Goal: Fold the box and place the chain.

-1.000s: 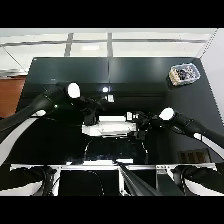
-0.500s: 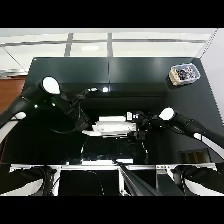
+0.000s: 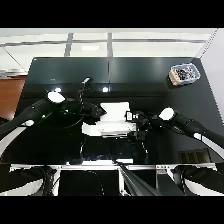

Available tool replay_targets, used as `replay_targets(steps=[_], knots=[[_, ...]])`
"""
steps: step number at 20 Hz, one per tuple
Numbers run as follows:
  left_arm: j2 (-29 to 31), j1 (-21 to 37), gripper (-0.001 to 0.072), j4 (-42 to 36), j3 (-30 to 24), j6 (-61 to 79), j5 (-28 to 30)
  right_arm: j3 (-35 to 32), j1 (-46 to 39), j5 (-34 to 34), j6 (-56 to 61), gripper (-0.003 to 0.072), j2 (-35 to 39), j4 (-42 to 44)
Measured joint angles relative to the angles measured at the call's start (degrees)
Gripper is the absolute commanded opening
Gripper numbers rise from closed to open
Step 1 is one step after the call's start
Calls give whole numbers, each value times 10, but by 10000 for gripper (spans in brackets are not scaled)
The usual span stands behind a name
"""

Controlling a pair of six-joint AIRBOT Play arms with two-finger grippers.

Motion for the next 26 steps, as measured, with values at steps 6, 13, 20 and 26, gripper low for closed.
replay_targets(steps=[6,13,20,26], knots=[[-30,-19,23,76,0,-55,13,0,0,0,0,198,0,0],[116,28,28,183,-12,-122,-20,0,0,0,0,198,0,0],[255,42,701,142,-157,151,-33,0,0,0,0,198,0,0],[216,19,700,214,-149,344,-18,0,0,0,0,198,0,0]])
